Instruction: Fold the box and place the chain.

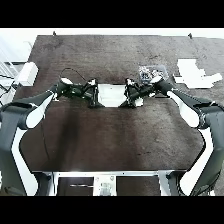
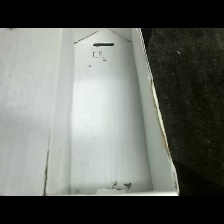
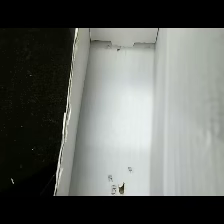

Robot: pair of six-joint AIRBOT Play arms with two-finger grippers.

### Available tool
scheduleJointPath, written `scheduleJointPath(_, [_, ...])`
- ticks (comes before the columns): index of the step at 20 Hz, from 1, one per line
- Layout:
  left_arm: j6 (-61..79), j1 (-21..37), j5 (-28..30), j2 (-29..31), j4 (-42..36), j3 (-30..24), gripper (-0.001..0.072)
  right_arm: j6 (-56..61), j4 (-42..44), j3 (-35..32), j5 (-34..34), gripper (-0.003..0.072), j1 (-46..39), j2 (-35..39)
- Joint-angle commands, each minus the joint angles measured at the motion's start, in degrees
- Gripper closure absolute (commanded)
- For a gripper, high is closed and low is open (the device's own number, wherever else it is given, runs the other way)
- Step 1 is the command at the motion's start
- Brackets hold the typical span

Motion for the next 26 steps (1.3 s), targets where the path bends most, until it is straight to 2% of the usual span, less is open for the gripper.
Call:
scheduleJointPath(1, [0.1,0.1,0.1,-0.2,0.3,0.0,0.0045,0.0,0.0,0.0,0.0,0.018,0.1,0.0])
scheduleJointPath(8, [0.0,0.1,0.1,-0.2,0.7,0.0,0.0057,0.0,0.0,0.0,0.0,0.018,0.1,0.0])
scheduleJointPath(9, [-0.1,0.1,0.0,-0.2,0.9,0.0,0.011,0.0,0.0,0.0,0.0,0.018,0.1,0.0])
scheduleJointPath(11, [-0.5,0.1,-0.5,-0.2,2.1,0.0,0.017,0.0,0.0,0.0,0.0,0.018,0.1,0.0])
scheduleJointPath(26, [-0.9,0.1,0.8,-0.2,1.8,0.0,0.0167,0.0,0.0,0.0,0.0,0.018,0.1,0.0])
